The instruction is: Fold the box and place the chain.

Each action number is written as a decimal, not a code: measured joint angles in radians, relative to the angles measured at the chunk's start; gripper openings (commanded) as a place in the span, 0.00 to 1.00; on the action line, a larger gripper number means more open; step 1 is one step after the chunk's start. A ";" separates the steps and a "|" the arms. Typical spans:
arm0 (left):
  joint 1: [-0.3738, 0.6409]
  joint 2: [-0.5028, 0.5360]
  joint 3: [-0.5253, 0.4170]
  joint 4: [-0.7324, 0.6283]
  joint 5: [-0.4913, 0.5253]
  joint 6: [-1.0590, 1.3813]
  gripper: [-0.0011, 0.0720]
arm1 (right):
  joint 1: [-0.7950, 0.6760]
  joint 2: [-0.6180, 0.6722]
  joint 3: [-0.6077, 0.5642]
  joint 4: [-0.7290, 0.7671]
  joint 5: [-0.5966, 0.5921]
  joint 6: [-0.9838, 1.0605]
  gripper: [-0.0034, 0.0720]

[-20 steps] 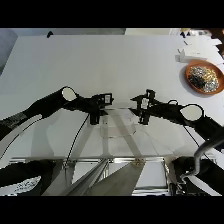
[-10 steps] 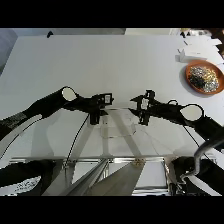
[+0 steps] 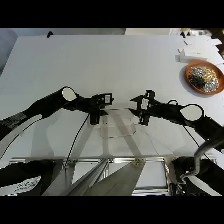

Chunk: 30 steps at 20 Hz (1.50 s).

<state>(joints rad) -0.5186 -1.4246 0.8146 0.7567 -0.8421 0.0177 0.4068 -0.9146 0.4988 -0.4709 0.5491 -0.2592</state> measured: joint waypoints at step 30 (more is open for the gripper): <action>0.000 0.000 0.000 0.000 0.000 0.000 0.03 | -0.541 0.047 0.000 -0.550 0.274 0.209 0.99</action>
<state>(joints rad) -0.5186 -1.4246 0.8146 0.7563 -0.8421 0.0174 -0.1345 -0.8680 0.4988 -1.0210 0.8230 -0.0498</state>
